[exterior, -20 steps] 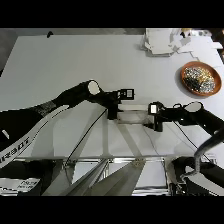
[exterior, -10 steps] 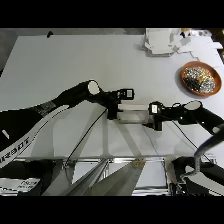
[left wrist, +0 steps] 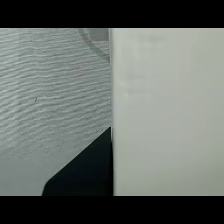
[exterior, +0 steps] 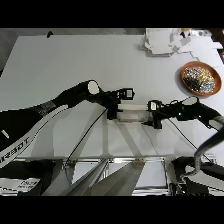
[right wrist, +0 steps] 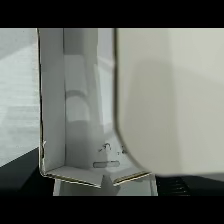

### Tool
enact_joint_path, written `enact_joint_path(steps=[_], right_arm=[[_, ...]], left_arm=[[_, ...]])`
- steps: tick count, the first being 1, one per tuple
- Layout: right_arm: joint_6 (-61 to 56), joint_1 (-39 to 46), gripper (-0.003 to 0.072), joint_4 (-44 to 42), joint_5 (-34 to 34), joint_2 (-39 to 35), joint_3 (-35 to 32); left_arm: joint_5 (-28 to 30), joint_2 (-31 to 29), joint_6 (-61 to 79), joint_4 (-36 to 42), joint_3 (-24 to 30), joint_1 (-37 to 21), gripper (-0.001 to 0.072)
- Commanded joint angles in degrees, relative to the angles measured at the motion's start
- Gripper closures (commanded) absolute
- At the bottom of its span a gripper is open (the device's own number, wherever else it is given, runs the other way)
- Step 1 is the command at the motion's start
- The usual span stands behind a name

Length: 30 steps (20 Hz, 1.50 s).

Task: Fold the box and place the chain.

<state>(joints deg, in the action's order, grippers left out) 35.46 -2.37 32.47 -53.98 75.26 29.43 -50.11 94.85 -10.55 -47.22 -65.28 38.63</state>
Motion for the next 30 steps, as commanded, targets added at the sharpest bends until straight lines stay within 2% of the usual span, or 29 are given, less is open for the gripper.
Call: enact_joint_path(steps=[1, 3, 4, 5, 10, 14, 15, 16, 17, 30], right_arm=[[0.0, 0.0, 0.0170, 0.9, 0.6, 1.1, 0.3], [0.0, 0.0, 0.0171, 0.9, 1.0, 1.2, 0.3], [0.0, 0.0, 0.0186, 0.9, 1.1, 1.3, 0.3], [0.0, 0.0, 0.0246, 0.9, 1.1, 1.5, 0.3], [0.0, 0.0, 0.0288, 0.9, 1.5, 1.9, 0.3], [0.0, 0.0, 0.0285, 0.9, 1.5, 1.9, 0.3], [0.0, 0.0, 0.0261, 0.7, 1.5, 1.9, 0.3], [0.0, 0.0, 0.0187, 0.6, 1.7, 1.9, 0.3], [0.0, 0.0, 0.0179, 0.6, 1.7, 1.8, 0.3], [0.0, 0.0, 0.0178, 0.7, 1.6, 1.8, 0.3]], left_arm=[[0.2, 0.0, 0.0, 0.0, 0.0, 0.0, 0.0699], [0.2, 0.0, 0.0, 0.0, 0.0, 0.0, 0.0699], [0.2, 0.0, 0.0, 0.0, 0.0, 0.0, 0.0699], [0.2, 0.0, 0.0, 0.0, 0.0, 0.0, 0.0700], [0.2, 0.0, 0.0, 0.0, 0.0, 0.0, 0.0700], [0.2, 0.0, 0.0, 0.0, 0.0, 0.0, 0.0699], [0.2, 0.0, 0.0, 0.0, 0.0, 0.0, 0.0699], [0.2, 0.0, 0.0, 0.0, 0.0, 0.0, 0.0699], [0.2, 0.0, 0.0, 0.0, 0.0, 0.0, 0.0699], [0.2, 0.0, 0.0, 0.0, 0.0, 0.0, 0.0700]])
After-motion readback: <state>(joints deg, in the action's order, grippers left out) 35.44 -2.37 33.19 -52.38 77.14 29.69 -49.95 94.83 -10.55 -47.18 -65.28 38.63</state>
